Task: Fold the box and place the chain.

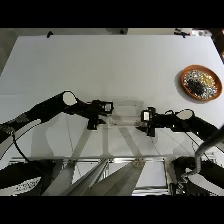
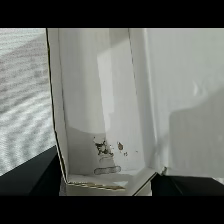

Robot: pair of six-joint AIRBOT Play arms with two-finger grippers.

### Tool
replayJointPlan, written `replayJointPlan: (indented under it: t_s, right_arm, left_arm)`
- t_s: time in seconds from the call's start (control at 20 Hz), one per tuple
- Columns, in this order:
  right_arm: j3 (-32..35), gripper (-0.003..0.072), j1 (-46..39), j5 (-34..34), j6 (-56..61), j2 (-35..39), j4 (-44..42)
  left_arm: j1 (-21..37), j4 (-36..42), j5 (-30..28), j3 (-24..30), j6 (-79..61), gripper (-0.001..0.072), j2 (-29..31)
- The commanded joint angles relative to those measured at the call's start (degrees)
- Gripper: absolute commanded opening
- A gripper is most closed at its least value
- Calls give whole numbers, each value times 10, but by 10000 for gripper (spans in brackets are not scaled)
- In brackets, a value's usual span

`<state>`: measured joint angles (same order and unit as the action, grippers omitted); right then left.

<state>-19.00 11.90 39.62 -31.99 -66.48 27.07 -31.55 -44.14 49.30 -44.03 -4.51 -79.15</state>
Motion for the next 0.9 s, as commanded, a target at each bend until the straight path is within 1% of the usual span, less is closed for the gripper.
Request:
replayJointPlan:
  t_s: [0.0, 0.15, 0.2, 0.25, 0.4, 0.65, 0.85]
  right_arm:
    - [0, 341, 0, 0, 0, 0, 0]
    - [0, 341, 0, 0, 0, 0, 0]
    - [0, 341, 0, 0, 0, 0, 0]
    - [0, 341, 0, 0, 0, 0, 0]
    - [0, 341, 0, 0, 0, 0, 0]
    - [0, 341, 0, 0, 0, 0, 0]
    - [0, 341, 0, 0, 0, 0, 0]
  left_arm:
    - [-11, 17, -17, 0, -11, 316, -1]
    - [-28, 39, -20, 0, -11, 314, -5]
    - [-33, 40, -19, 0, -11, 264, -10]
    - [-37, 43, -19, 0, -11, 260, -14]
    - [-46, 48, -24, 0, -11, 257, -20]
    - [-46, 49, -47, 0, -10, 256, -19]
    - [-41, 48, -53, 0, -10, 256, -5]
